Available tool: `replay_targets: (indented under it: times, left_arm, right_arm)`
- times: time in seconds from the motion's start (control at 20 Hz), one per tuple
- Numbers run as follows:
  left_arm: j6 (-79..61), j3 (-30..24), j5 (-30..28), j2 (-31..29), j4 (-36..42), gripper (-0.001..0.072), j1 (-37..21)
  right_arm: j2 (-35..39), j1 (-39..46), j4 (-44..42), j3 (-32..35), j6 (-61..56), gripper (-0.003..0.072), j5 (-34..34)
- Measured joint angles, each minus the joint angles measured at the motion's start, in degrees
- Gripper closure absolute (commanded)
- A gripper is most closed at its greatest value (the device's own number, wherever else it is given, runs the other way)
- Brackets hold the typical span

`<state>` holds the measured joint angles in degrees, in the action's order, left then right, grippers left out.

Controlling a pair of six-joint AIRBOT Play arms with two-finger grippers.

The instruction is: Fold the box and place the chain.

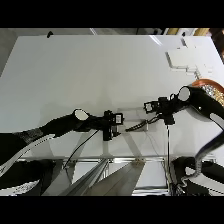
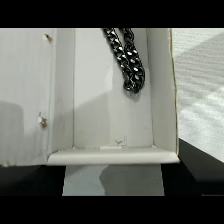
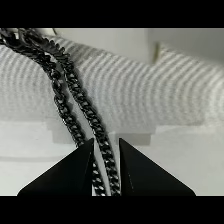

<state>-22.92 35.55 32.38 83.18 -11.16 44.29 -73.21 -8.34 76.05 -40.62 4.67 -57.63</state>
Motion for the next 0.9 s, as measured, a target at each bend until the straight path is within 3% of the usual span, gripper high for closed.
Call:
replay_targets:
  times: [0.25,0.3,0.55,0.65,0.9]
  left_arm:
    - [0.02,0.00,0.00,0.00,0.00,0.0506,0.00]
    - [0.02,0.00,0.00,0.00,0.02,0.0506,0.00]
    - [0.02,0.00,0.00,0.00,0.02,0.0506,0.00]
    - [0.00,0.00,0.00,0.00,0.02,0.0506,0.00]
    - [0.00,0.00,0.00,0.00,0.02,0.0506,0.00]
  right_arm:
    - [-0.37,0.00,-0.07,0.28,0.31,0.0550,0.61]
    - [-0.37,0.02,-0.11,0.55,0.35,0.0674,0.70]
    - [2.16,0.00,0.50,1.55,0.26,0.0670,-0.42]
    - [5.42,0.00,0.26,1.60,-0.61,0.0670,0.44]
    - [16.13,-0.68,-4.00,1.64,-5.44,0.0670,-5.16]
